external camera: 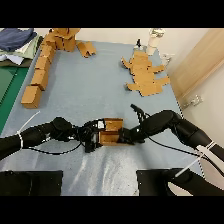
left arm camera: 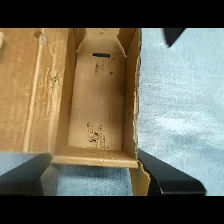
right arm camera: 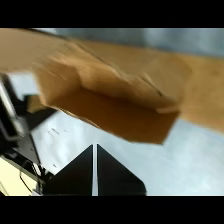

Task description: Fold the box.

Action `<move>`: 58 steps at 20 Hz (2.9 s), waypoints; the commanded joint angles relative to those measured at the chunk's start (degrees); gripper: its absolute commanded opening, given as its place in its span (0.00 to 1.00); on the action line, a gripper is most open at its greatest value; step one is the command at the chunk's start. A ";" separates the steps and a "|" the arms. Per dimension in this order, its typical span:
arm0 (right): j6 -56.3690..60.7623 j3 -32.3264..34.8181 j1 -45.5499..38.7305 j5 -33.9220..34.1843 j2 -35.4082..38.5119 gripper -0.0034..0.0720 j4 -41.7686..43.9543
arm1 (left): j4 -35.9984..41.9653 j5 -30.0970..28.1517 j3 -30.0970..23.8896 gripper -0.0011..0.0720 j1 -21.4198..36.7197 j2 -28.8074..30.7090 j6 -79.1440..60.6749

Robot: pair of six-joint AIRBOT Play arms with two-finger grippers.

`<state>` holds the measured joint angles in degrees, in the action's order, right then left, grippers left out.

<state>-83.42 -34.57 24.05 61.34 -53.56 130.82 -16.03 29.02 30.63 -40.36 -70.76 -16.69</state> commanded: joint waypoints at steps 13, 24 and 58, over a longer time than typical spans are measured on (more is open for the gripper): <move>-14.14 -7.85 -2.51 -16.76 -21.84 0.31 0.09 | -0.02 -0.02 0.02 0.82 0.02 0.02 0.00; -21.09 -8.20 -2.54 -15.15 -22.40 0.31 -0.44 | -0.02 -0.02 0.02 0.82 0.02 0.02 0.00; -86.38 6.73 1.44 -14.88 2.27 0.70 -15.37 | -0.02 0.00 0.02 0.82 0.02 0.02 0.00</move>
<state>-159.44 -28.03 25.43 47.51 -50.24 110.78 -16.03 28.99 30.63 -40.36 -70.76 -16.69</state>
